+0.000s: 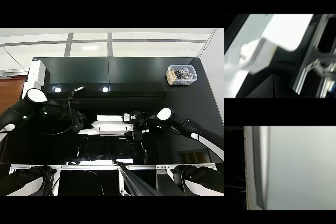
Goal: Fold the box and place the chain.
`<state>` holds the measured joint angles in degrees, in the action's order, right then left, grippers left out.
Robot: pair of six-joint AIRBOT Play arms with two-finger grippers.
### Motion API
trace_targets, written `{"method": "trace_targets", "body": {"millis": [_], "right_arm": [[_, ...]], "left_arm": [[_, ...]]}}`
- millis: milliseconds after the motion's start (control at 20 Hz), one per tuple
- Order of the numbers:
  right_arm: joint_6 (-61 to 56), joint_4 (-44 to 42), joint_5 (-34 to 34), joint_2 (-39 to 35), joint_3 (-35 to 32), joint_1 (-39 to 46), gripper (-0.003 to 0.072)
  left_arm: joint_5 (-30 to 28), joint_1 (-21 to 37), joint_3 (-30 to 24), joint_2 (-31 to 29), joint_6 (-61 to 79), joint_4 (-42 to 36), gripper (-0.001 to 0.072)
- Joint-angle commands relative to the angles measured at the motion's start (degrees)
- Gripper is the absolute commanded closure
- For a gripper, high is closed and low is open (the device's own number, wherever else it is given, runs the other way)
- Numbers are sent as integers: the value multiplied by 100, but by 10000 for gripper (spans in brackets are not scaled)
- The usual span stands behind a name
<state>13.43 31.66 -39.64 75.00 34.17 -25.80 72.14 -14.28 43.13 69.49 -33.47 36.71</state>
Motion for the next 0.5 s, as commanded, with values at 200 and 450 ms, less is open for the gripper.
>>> {"method": "trace_targets", "body": {"millis": [200,450], "right_arm": [[2,-7,-20,4,4,-2,557],[2,-7,-20,4,4,-2,557]], "left_arm": [[-3456,-699,-149,282,1222,-1821,680],[-2811,-702,-149,964,1043,-1150,680]]}}
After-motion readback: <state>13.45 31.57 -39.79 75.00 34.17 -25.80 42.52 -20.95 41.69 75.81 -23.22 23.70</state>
